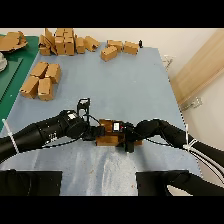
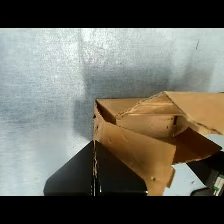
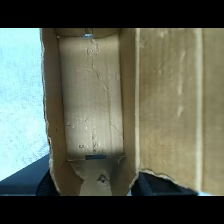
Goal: Fold the box.
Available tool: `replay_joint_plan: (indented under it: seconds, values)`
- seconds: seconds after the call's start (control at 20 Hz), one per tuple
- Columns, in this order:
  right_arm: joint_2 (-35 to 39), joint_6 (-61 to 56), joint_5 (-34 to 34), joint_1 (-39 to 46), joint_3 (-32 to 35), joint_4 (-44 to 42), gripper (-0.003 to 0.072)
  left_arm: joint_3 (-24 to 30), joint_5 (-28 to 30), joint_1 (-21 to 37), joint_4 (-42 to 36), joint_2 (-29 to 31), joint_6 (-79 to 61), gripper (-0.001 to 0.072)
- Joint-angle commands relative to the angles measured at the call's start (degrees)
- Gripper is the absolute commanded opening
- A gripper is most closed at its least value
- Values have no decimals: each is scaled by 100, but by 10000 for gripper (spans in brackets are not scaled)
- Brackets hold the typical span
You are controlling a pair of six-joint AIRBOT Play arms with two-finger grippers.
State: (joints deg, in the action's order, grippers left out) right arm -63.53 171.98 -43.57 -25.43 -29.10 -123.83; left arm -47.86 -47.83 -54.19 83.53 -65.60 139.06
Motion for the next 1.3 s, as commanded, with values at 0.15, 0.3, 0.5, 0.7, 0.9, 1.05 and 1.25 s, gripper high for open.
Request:
replay_joint_plan:
  seconds: [0.15,0.3,0.5,0.7,0.9,1.05,1.25]
  values:
    - [-2,-2,0,-2,2,-2,498,-11,-63,-2,-13,70,92,308]
    - [-2,-2,0,-2,2,-2,498,-92,-70,-2,-15,72,92,309]
    - [-2,-2,0,-2,2,-2,498,-197,-96,-2,-11,70,87,309]
    - [-2,-2,0,-2,2,-2,498,-197,-157,-37,-76,66,83,310]
    - [-2,-2,0,-2,2,-2,498,-197,-35,-205,-125,-74,0,312]
    - [-2,-4,0,-2,2,-4,498,-201,216,-260,-142,-188,0,312]
    - [-2,-4,-2,-2,2,-7,498,-219,221,-260,-146,-223,2,312]
